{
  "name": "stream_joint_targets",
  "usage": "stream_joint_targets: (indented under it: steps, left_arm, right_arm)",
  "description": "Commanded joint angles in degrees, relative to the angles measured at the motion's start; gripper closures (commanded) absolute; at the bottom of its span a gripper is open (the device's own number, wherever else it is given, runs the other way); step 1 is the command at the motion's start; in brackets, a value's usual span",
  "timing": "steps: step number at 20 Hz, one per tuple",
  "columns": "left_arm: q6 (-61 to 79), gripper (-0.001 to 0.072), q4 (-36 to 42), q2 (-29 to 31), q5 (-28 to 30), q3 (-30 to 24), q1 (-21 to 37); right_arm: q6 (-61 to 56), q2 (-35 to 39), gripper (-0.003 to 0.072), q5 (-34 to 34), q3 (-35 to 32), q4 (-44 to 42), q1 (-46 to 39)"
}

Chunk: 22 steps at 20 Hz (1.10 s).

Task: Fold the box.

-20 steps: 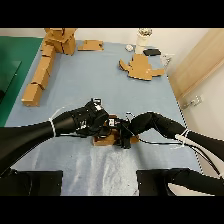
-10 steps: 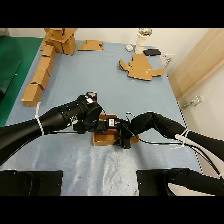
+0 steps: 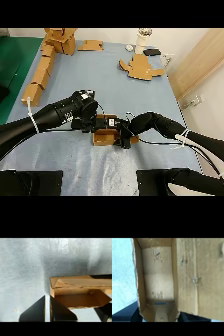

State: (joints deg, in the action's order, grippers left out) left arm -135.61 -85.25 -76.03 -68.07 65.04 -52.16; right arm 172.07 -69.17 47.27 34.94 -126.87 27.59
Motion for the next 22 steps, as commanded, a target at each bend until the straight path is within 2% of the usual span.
stream_joint_targets:
  steps: [1,4,7,8,9,12,13,15,17,18,19,20,22]
  left_arm:
    - [1.33,0.0696,0.17,0.61,-1.16,0.0,0.48]
    - [6.29,0.0697,0.48,3.19,-4.5,-2.1,3.32]
    - [15.5,0.0697,8.5,10.29,-2.67,-11.1,11.39]
    - [20.87,0.0697,13.35,12.76,-1.53,-14.82,15.45]
    - [31.91,0.0697,20.33,15.04,-0.26,-18.84,20.44]
    - [80.74,0.0696,51.23,17.46,-3.89,-27.34,33.66]
    - [94.18,0.0696,56.65,17.44,-3.82,-28.85,35.93]
    - [112.24,0.0695,55.34,17.31,0.94,-29.83,36.5]
    - [118.38,0.0694,50.62,16.74,9.05,-29.86,34.88]
    - [119.84,0.0667,49.03,16.41,12.72,-29.86,33.68]
    - [120.48,0.0316,48.81,16.0,15.96,-29.86,32.26]
    - [120.48,0.0024,48.78,15.65,18.78,-29.86,30.88]
    - [125.92,0.0017,47.89,14.97,21.51,-29.86,27.5]
  right_arm:
    - [0.04,-0.04,0.0285,-0.02,-0.02,0.02,0.02]
    - [0.04,-0.04,0.0285,-0.02,-0.02,0.02,0.02]
    - [0.04,-0.04,0.0285,0.0,-0.02,0.02,0.02]
    - [0.04,-0.04,0.0285,-0.02,-0.02,0.02,0.02]
    - [0.04,-0.04,0.0285,-0.02,-0.02,0.02,0.02]
    - [0.04,-0.04,0.0285,0.0,-0.02,0.02,0.02]
    - [0.04,-0.04,0.0285,0.0,-0.02,0.02,0.02]
    - [0.04,-0.04,0.0285,-0.02,-0.02,0.02,0.02]
    - [0.04,-0.04,0.0285,0.0,-0.02,0.04,0.02]
    - [0.04,-0.04,0.0285,0.0,0.0,0.02,0.02]
    - [0.04,-0.04,0.0285,0.0,-0.02,0.04,0.02]
    - [0.04,-0.04,0.0285,0.0,-0.02,0.02,0.02]
    - [0.04,-0.04,0.0285,-0.02,-0.02,0.04,0.02]
